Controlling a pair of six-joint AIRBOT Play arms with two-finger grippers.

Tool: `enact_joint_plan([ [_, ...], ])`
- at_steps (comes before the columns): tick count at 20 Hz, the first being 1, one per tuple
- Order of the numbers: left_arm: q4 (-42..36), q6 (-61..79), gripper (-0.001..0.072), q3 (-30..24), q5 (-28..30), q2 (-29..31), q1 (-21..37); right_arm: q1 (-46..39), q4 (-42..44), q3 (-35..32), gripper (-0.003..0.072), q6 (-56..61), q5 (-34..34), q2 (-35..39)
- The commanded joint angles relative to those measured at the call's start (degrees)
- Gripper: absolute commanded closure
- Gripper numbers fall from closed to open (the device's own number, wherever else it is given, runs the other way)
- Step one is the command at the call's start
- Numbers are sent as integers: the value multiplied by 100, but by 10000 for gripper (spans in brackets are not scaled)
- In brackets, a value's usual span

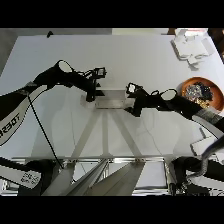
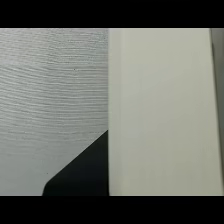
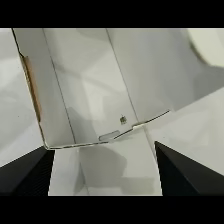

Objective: Fold the box and place the chain.

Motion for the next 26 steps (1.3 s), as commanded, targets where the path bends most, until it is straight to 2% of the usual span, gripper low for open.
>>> enact_joint_plan([
  [1,0,0,692,0,-2,0,-2,-35,9,136,-7,11,59,-11],
  [9,0,0,692,0,-2,0,-2,-33,20,142,-6,13,42,-24],
  [11,0,0,692,0,-2,0,-2,-35,328,190,-6,17,46,-87],
  [17,0,0,692,0,-2,0,-2,-35,306,304,-6,-310,153,-407],
  [20,0,0,692,0,-2,0,-2,-35,179,544,-6,-208,492,-660],
  [26,0,0,692,0,-2,0,-2,-35,28,1049,-6,-4,752,-981],
])
